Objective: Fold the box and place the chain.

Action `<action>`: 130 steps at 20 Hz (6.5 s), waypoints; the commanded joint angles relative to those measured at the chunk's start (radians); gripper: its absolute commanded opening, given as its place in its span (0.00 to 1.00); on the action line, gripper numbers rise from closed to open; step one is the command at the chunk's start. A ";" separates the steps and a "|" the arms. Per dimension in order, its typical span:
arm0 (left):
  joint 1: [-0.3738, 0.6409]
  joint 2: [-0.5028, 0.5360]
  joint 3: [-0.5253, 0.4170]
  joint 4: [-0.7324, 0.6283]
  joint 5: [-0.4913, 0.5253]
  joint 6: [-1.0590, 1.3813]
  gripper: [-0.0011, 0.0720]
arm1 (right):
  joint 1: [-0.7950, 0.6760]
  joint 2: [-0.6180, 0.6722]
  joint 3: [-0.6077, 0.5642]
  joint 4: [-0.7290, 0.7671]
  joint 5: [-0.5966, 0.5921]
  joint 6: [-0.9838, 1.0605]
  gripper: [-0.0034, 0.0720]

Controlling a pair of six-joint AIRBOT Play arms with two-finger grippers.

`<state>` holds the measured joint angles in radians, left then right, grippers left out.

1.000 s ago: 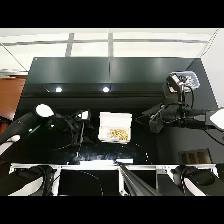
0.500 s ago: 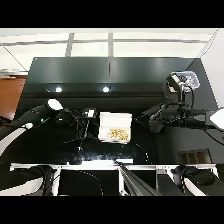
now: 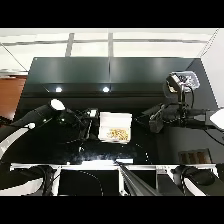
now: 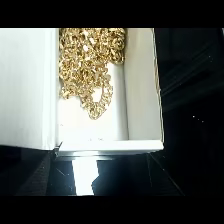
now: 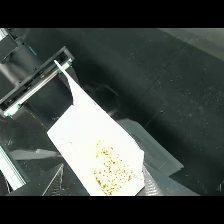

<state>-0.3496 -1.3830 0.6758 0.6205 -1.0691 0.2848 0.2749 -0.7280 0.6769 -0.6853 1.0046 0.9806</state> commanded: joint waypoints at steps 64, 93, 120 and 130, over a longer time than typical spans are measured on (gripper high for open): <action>-0.032 -0.002 0.000 0.008 0.143 -0.122 0.65 | 0.226 -0.515 0.230 -0.205 0.034 -0.500 0.91; -0.031 -0.002 0.000 0.008 0.143 -0.122 0.65 | 0.309 -0.499 0.245 -0.359 -0.059 -0.515 0.91; -0.031 -0.002 0.000 0.008 0.144 -0.122 0.65 | 0.314 -0.494 0.235 -0.306 -0.029 -0.513 0.35; -0.031 -0.002 0.000 0.008 0.144 -0.122 0.65 | 0.314 -0.494 0.230 -0.306 -0.013 -0.513 0.42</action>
<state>-0.3809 -1.3838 0.6762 0.6289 -0.9249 0.1631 0.5877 -1.2221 0.9100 -0.9916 0.9852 0.4671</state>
